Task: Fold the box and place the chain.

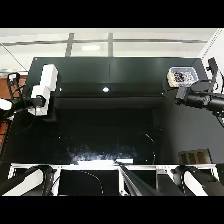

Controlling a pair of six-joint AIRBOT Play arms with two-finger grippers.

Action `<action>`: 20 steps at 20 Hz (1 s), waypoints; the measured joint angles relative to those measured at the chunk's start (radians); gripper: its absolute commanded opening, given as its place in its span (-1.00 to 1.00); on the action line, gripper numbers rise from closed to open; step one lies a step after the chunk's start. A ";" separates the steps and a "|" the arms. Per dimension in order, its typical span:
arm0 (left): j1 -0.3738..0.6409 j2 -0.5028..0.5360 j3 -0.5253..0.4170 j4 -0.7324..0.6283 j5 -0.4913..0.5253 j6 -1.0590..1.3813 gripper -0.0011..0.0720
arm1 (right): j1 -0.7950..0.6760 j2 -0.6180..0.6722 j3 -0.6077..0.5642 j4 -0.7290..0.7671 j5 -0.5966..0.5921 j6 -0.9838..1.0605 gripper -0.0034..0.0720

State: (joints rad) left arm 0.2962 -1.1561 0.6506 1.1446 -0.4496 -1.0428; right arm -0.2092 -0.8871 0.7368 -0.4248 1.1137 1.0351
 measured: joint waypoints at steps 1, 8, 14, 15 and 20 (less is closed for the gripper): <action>-0.012 -0.010 0.000 0.000 0.029 0.000 -0.13 | 0.000 0.000 0.000 0.000 0.000 0.000 -0.80; -0.050 -0.030 0.011 -0.002 0.092 -0.008 0.98 | 0.000 0.000 0.000 -0.018 0.003 0.005 -0.80; -0.054 0.198 0.063 -0.004 -0.061 -0.024 -0.35 | -0.009 0.004 0.000 -0.023 0.024 0.009 -0.80; -0.055 0.256 0.069 -0.005 -0.105 -0.032 -0.88 | -0.014 0.013 0.000 -0.034 0.033 0.009 -0.80; -0.120 0.530 0.028 -0.039 -0.370 -0.081 -0.89 | -0.017 0.160 -0.036 -0.358 -0.002 0.098 -0.80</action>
